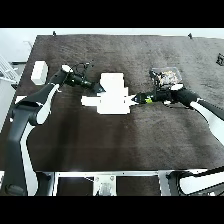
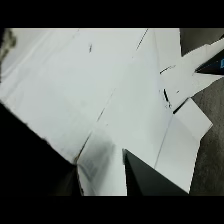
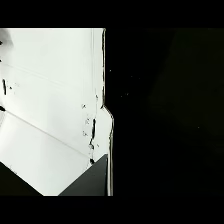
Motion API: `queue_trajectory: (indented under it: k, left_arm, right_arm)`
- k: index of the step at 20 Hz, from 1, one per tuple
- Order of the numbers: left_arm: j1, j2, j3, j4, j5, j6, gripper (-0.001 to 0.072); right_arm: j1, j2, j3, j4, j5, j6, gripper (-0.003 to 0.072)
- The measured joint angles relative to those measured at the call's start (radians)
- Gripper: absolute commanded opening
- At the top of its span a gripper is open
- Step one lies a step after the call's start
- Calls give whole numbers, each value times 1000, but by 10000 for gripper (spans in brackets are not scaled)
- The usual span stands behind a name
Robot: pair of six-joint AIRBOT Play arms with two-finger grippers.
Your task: Fold the box and place the chain.
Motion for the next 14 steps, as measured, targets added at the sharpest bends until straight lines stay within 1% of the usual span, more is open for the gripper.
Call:
queue_trajectory:
  k: [6, 7, 8, 10, 11, 12, 13, 14]
  left_arm:
    - [0, -5, 0, -33, 14, 7, 305]
    - [0, -6, 0, -34, 14, 7, 234]
    - [0, -7, 0, -34, 14, 8, 225]
    - [0, -8, 0, -37, 5, 17, 129]
    - [0, -8, 0, -40, 2, 22, 102]
    - [0, -8, 0, -42, -2, 27, 47]
    - [0, -8, 0, -45, -6, 37, 20]
    - [0, -8, 0, -51, -13, 52, 20]
  right_arm:
    - [0, 0, 0, -1, 1, -1, 5]
    - [0, 0, 0, -1, 1, -2, 6]
    - [0, 0, 0, -1, 1, -2, 6]
    - [0, 0, 0, -3, 2, -2, 6]
    - [0, 0, 0, -4, 2, -1, 6]
    - [0, 0, -1, -5, 2, -2, 33]
    - [0, 0, -1, -5, 2, -1, 227]
    - [0, 0, -2, -7, 2, -2, 416]
